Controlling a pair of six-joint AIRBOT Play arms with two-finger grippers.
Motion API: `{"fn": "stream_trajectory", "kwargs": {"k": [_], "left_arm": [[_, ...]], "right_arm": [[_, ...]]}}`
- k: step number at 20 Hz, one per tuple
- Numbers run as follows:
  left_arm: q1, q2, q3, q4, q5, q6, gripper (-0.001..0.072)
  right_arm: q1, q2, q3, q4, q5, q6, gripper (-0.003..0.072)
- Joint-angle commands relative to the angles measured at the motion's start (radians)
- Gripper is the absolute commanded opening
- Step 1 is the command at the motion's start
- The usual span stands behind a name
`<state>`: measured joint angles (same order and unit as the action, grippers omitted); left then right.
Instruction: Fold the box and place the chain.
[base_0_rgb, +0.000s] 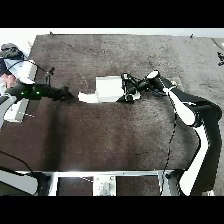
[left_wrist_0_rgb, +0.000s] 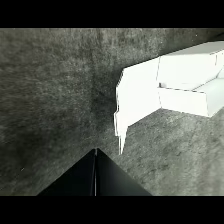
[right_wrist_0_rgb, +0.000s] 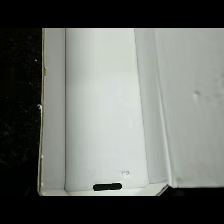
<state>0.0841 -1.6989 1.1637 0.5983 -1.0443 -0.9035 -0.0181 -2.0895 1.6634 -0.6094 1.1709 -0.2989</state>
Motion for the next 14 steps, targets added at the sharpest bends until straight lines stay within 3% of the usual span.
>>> {"fn": "stream_trajectory", "kwargs": {"k": [1,6,14], "left_arm": [[-0.020,-0.054,-0.001,-0.054,0.005,0.022,0.0009],[-0.072,-0.126,0.000,-0.203,0.015,0.105,0.0009],[-0.128,-0.128,0.000,-0.339,0.005,0.191,0.0013]], "right_arm": [[0.000,-0.001,0.001,0.000,0.000,0.000,0.0375],[0.000,-0.001,0.001,0.000,0.000,0.000,0.0375],[-0.001,-0.001,0.001,0.000,0.000,0.000,0.0375]]}}
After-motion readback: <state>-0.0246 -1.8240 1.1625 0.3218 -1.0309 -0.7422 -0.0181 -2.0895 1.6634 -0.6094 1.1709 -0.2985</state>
